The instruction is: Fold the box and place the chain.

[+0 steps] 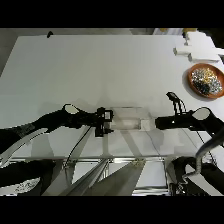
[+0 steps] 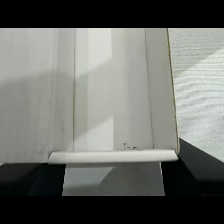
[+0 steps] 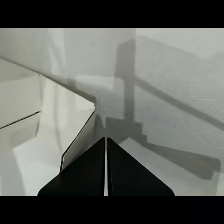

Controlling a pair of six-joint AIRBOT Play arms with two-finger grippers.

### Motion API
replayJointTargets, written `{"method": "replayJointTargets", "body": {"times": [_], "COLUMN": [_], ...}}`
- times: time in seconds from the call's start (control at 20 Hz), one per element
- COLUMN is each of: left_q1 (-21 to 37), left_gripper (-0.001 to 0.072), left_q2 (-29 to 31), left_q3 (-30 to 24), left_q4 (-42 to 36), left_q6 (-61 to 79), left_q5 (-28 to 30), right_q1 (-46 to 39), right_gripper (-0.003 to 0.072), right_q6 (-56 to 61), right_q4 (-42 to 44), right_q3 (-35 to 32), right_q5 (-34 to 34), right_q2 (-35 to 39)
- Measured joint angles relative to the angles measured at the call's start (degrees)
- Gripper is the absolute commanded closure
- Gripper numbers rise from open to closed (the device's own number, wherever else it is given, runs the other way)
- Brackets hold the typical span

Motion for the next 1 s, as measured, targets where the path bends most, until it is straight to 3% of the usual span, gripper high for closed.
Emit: {"method": "replayJointTargets", "body": {"times": [0.2, 0.35, 0.5, 0.6, 1.0], "left_q1": [0.00, 0.00, 0.00, 0.00, 0.00], "left_gripper": [0.0507, 0.0507, 0.0507, 0.0507, 0.0507], "left_q2": [0.00, 0.00, 0.00, 0.00, 0.00], "left_q3": [0.00, 0.00, 0.00, 0.00, 0.00], "left_q4": [-0.02, -0.02, -0.02, 0.00, 0.00], "left_q6": [0.00, 0.02, 0.00, 0.02, 0.00], "left_q5": [0.00, 0.00, 0.00, 0.00, 0.00], "right_q1": [0.00, 0.00, 0.00, 0.00, 3.10], "right_gripper": [0.0669, 0.0488, 0.0475, 0.0384, 0.0363], "right_q6": [-2.89, -4.50, -5.18, -5.40, -5.57], "right_q4": [4.48, 7.06, 9.22, 10.12, 13.25], "right_q3": [0.00, 0.00, 0.00, 0.00, 0.00], "right_q5": [3.06, 5.33, 6.84, 7.50, 8.79], "right_q2": [-0.44, -0.33, 1.14, 2.43, 4.57]}}
